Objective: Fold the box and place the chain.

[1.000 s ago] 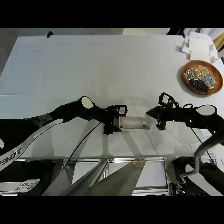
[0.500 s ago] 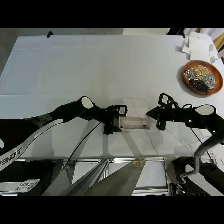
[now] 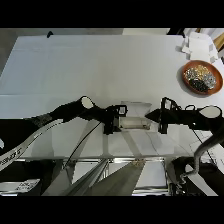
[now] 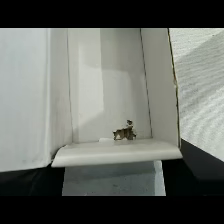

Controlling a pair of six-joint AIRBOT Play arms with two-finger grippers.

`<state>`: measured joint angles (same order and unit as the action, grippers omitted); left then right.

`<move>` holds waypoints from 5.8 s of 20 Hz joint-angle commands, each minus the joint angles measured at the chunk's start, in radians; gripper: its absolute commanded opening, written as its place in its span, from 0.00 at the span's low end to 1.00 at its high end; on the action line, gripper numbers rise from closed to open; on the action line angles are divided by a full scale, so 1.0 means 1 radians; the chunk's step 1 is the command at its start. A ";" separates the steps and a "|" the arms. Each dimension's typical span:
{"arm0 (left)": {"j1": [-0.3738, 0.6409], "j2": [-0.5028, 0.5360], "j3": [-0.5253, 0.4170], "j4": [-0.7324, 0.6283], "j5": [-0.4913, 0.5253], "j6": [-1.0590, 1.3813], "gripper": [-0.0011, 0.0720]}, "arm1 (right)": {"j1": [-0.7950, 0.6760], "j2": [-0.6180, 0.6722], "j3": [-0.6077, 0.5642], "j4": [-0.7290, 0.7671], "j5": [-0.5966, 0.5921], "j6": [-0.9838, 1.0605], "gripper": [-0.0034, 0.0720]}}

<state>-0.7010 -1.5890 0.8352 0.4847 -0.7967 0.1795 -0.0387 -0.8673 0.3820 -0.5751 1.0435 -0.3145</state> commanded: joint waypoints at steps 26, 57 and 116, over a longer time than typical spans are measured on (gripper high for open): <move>0.001 0.001 0.000 0.000 0.000 0.000 0.11 | 0.053 -0.044 -0.001 -0.294 -0.116 -0.008 0.26; 0.001 0.001 0.000 -0.001 0.000 -0.001 0.11 | 0.205 -0.045 -0.033 -0.211 -0.199 -0.008 0.27; 0.001 0.001 0.000 -0.001 -0.001 -0.001 0.11 | -0.046 -0.109 0.042 -0.521 0.036 1.658 0.06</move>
<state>-0.7006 -1.5890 0.8352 0.4835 -0.7975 0.1787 -0.1219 -0.9062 0.4229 -1.1133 1.0939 1.3426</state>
